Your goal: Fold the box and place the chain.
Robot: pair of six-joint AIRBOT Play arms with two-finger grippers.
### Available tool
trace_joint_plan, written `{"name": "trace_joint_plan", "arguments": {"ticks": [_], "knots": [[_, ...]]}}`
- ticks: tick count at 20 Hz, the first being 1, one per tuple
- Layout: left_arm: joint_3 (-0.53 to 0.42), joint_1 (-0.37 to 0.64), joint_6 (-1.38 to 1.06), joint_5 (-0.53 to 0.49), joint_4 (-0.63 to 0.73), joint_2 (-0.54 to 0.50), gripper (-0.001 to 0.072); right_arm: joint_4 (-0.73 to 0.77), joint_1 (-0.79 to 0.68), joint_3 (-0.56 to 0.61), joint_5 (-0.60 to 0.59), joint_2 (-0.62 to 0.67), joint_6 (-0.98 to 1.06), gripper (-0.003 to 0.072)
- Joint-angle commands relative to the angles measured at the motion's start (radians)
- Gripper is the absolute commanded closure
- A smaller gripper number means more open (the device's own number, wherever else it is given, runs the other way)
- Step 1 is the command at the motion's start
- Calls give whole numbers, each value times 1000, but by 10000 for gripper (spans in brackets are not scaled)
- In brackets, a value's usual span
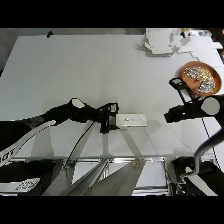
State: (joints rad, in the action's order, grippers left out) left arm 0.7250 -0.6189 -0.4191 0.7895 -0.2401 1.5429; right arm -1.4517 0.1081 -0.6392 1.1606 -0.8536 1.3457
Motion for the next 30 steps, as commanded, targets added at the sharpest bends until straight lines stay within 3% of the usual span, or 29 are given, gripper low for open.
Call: {"name": "trace_joint_plan", "arguments": {"ticks": [1, 20, 22, 26, 30], "knots": [[0, 0, 0, 0, 0, 0, 558, -48, -135, 18, 66, -30, 72, 670], [0, 0, 0, 0, 0, 0, 561, -34, -177, 20, 109, -53, 71, 669], [0, 0, -3, 0, 0, -10, 702, -34, -177, 20, 109, -53, 71, 669], [0, 62, 118, -22, -15, -167, 706, -34, -177, 20, 109, -53, 71, 669], [0, 249, 452, -140, -158, -385, 706, -34, -177, 20, 109, -53, 71, 669]]}}
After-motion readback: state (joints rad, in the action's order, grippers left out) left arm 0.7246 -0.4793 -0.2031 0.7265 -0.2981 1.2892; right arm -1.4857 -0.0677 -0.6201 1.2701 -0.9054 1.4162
